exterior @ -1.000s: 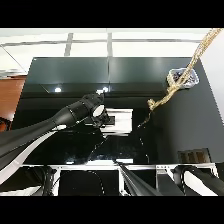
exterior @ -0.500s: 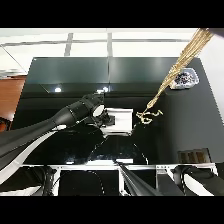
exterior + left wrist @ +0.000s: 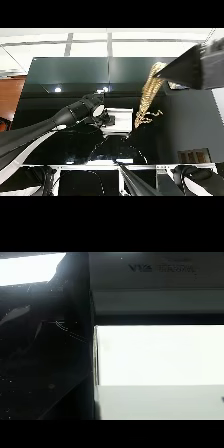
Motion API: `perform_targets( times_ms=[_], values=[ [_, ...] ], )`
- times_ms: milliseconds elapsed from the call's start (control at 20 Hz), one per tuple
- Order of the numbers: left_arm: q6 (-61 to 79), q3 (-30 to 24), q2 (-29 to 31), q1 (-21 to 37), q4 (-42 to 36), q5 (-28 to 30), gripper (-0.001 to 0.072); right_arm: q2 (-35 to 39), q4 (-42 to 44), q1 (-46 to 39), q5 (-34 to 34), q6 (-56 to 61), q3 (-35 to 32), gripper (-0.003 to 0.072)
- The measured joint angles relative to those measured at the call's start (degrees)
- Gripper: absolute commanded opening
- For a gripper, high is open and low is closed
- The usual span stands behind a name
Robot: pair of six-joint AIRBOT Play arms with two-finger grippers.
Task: Fold the box and place the chain.
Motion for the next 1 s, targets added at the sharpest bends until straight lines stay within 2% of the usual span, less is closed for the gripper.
perform_targets(
  times_ms=[250, 500, 700, 850, 900, 950, 1000],
  values=[
    [0.0, 0.0, 0.0, 0.0, 0.0, 0.0, 0.0028, 0.0, 0.6, 2.6, -6.6, -1.6, -11.5, 0.0016],
    [0.0, 0.0, 0.0, 0.0, 0.0, 0.0, 0.0028, 0.0, -4.8, 3.2, -11.3, -1.5, -26.8, 0.0016],
    [0.0, 0.0, 0.0, 0.0, 0.0, 0.0, 0.0028, -0.1, -4.4, 4.2, -20.4, -0.8, -40.4, 0.0018],
    [0.0, 0.0, 0.0, 0.0, 0.0, 0.0, 0.0028, -0.1, -3.4, 4.9, -26.6, -0.4, -46.8, 0.0020],
    [0.0, 0.0, 0.0, 0.0, 0.0, 0.0, 0.0028, -0.1, -3.2, 5.0, -28.1, -0.4, -48.0, 0.0114],
    [0.0, 0.0, 0.0, 0.0, 0.0, 0.0, 0.0028, -0.1, -3.0, 5.1, -28.8, -0.4, -48.8, 0.0352],
    [0.0, 0.0, 0.0, 0.0, 0.0, 0.0, 0.0028, -0.1, -2.9, 5.1, -29.4, -0.4, -49.4, 0.0421]
  ],
)
